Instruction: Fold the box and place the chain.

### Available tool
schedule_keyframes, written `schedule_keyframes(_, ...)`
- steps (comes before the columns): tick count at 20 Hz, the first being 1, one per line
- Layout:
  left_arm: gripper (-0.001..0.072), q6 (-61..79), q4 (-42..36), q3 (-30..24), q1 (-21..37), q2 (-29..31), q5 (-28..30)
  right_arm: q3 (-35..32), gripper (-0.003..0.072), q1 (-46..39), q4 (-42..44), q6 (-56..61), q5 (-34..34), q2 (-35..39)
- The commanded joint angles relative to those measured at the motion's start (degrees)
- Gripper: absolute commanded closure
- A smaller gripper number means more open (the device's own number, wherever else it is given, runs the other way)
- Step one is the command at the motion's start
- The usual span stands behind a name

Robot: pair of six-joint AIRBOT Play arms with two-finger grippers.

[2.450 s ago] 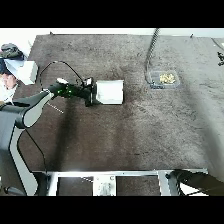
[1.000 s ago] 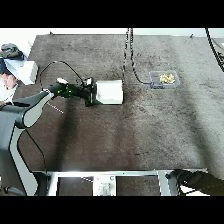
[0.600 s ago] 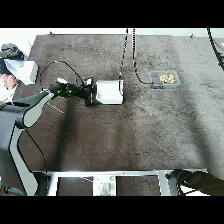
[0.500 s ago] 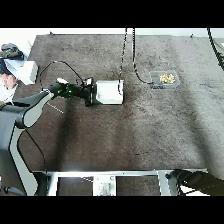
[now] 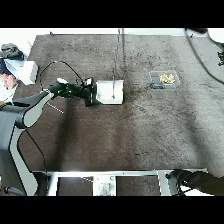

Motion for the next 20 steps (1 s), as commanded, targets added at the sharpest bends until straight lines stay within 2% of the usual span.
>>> schedule_keyframes(1,0.0437,0.02,0.02,-0.02,-0.04,0.04,0.0,-7.76,0.0672,-0.02,-0.09,3.34,4.94,-0.87)
schedule_keyframes(5,0.0437,0.02,0.02,-0.02,-0.04,0.04,0.0,-19.54,0.0672,-0.04,1.2,4.74,2.51,-2.16)
schedule_keyframes(8,0.0437,0.02,0.02,-0.02,-0.04,0.04,0.0,-24.44,0.0667,-0.42,0.9,6.23,-1.42,-5.9)
schedule_keyframes(9,0.0437,0.02,0.02,-0.02,-0.04,0.04,0.0,-24.57,0.0439,-1.07,0.94,6.88,-1.22,-7.06)
schedule_keyframes(10,0.0437,0.02,0.02,-0.02,-0.04,0.04,-0.02,-24.57,0.0174,-1.97,0.94,7.19,-1.09,-7.54)
schedule_keyframes(11,0.0437,0.02,0.02,0.0,-0.04,0.04,0.0,-24.57,0.0277,-3.34,0.94,7.3,-0.31,-7.5)
schedule_keyframes(12,0.0437,0.02,0.02,-0.02,-0.04,0.04,0.0,-24.57,0.03,-5.09,0.81,7.82,1.38,-7.13)
schedule_keyframes(15,0.0437,0.02,0.02,-0.02,-0.04,0.04,0.0,-27.8,0.03,-13.07,0.28,11.04,6.69,-4.79)
schedule_keyframes(17,0.0437,0.02,0.02,-0.02,-0.04,0.04,0.0,-34.36,0.03,-19.12,0.35,15.21,4.39,-3.32)
schedule_keyframes(20,0.0437,0.02,0.02,-0.02,-0.04,0.04,0.0,-43.47,0.03,-26.43,5.27,19.71,-5.9,-4.61)
